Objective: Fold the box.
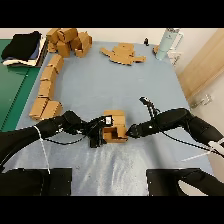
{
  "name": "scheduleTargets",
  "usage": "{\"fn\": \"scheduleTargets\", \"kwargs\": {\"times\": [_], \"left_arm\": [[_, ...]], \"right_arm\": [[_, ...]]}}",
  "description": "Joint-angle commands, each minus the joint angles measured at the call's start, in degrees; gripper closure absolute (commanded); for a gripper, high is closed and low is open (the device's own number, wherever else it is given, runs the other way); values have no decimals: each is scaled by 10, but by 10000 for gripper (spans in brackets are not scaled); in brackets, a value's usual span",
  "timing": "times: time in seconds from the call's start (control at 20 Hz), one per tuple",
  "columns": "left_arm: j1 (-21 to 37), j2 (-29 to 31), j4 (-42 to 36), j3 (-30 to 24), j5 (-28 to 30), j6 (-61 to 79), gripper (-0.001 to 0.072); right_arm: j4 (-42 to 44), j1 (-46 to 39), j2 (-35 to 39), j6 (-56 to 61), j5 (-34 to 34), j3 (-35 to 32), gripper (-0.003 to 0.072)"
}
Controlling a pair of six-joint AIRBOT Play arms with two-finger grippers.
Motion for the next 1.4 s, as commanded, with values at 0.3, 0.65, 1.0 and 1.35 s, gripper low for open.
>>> {"fn": "scheduleTargets", "kwargs": {"times": [0.3,0.65,1.0,1.35], "left_arm": [[0,0,0,0,0,0,199],[0,0,0,0,0,0,199],[0,0,0,0,0,0,199],[0,0,0,0,0,0,199]], "right_arm": [[-353,187,-93,430,17,124,303],[-466,293,-181,648,-121,229,303],[-463,300,-241,733,-132,242,303],[-483,300,-259,745,-133,242,579]]}}
